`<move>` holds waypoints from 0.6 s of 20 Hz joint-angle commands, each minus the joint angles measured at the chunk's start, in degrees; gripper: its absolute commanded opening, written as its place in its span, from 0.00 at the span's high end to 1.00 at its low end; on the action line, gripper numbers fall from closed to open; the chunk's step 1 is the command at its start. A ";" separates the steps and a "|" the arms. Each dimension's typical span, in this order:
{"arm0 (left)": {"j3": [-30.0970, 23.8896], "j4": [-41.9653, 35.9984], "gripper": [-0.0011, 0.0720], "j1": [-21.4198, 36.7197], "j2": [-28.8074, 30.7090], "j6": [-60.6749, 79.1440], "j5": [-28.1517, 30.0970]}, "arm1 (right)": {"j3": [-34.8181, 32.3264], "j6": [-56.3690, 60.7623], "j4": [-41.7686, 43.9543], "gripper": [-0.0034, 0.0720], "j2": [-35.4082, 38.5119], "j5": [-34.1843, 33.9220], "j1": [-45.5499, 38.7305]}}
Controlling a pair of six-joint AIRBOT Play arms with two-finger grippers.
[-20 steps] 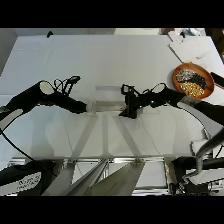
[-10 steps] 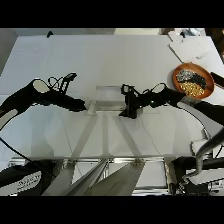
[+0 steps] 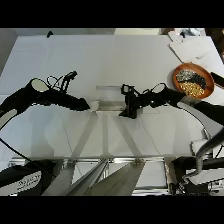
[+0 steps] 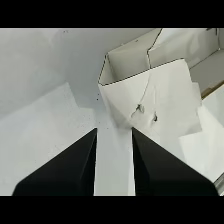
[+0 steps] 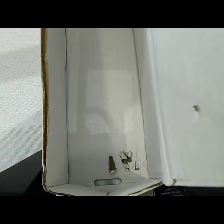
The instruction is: Fold the box and place the chain.
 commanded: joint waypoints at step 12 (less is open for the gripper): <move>-0.02 -8.15 0.35 -0.07 -0.07 15.02 -0.15 | -0.02 0.00 0.00 0.29 -0.02 0.00 0.00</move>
